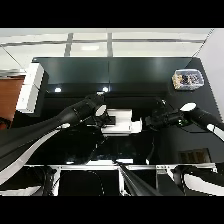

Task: Fold the box and place the chain.

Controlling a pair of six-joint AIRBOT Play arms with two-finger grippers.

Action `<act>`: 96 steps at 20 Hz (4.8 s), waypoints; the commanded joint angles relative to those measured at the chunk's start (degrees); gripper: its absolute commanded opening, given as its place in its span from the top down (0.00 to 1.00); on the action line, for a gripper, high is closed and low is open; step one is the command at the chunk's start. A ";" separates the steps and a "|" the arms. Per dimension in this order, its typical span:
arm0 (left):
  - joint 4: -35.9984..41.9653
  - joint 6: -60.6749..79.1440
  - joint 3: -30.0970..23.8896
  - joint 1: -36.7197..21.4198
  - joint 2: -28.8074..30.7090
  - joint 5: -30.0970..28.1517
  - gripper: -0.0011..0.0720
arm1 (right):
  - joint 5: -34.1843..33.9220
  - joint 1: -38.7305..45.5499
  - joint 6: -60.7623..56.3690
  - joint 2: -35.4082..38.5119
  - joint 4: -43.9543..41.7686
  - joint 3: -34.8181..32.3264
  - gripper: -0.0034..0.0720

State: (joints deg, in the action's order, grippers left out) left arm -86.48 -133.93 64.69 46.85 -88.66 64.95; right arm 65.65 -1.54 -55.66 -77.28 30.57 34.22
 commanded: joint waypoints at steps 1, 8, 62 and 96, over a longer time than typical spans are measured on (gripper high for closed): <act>0.02 -0.02 0.00 -0.04 -0.04 0.00 0.95 | 5.07 -0.63 1.64 -0.26 1.86 4.31 0.65; 0.07 -0.02 0.00 -0.04 -0.04 0.00 0.95 | 8.41 -1.90 1.64 -0.26 0.68 6.95 0.13; 0.20 -0.02 0.02 -0.04 -0.37 0.07 0.95 | -3.56 -39.41 -74.64 -4.44 49.64 23.02 0.64; 0.17 -0.02 0.02 -0.07 -0.37 1.33 0.95 | -25.86 4.37 -61.22 12.20 77.18 23.45 0.00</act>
State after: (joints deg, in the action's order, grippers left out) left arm -86.28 -133.93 64.73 46.85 -89.03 66.13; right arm 53.56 -10.33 -116.27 -61.01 114.93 57.82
